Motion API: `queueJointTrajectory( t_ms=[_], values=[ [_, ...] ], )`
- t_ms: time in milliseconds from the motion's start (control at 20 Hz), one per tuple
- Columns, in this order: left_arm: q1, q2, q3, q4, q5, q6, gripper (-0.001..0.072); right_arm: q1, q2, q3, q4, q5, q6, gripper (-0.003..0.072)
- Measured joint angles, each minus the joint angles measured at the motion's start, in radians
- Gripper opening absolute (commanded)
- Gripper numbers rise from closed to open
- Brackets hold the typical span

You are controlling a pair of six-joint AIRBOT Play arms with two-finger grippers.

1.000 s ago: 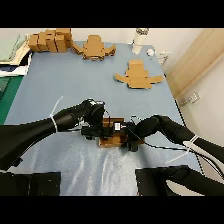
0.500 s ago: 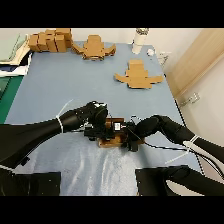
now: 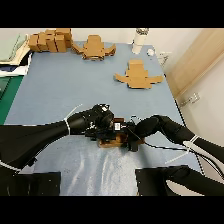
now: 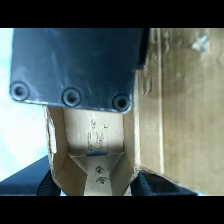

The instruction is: Fold the box.

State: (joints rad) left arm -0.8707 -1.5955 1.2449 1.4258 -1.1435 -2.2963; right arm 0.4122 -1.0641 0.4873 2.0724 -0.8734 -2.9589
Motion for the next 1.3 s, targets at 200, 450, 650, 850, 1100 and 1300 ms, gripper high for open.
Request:
queueJointTrajectory(
  t_ms=[200,450,650,850,1100,1300],
  values=[
    [-0.002,-0.002,0.002,0.01,0.006,-0.019,0.0013,0.0,0.0,0.0,0.0,-0.001,0.001,0.0479],
    [-0.002,-0.002,0.002,-0.009,0.027,-0.022,0.0015,0.0,0.0,0.0,0.0,-0.001,0.0,0.0479],
    [-0.002,-0.002,0.002,-0.038,0.046,-0.016,0.0409,0.0,0.0,0.0,-0.001,-0.003,0.0,0.0479],
    [-0.004,-0.002,0.003,-0.09,0.063,-0.008,0.0529,0.0,0.0,0.0,-0.001,-0.002,-0.001,0.0479],
    [0.008,0.0,0.006,-0.096,-0.008,-0.008,0.053,0.0,0.0,0.0,-0.001,-0.001,-0.001,0.0479],
    [0.039,0.002,0.039,-0.125,-0.071,-0.003,0.053,0.0,0.0,0.0,-0.001,-0.001,0.0,0.0479]
  ],
)
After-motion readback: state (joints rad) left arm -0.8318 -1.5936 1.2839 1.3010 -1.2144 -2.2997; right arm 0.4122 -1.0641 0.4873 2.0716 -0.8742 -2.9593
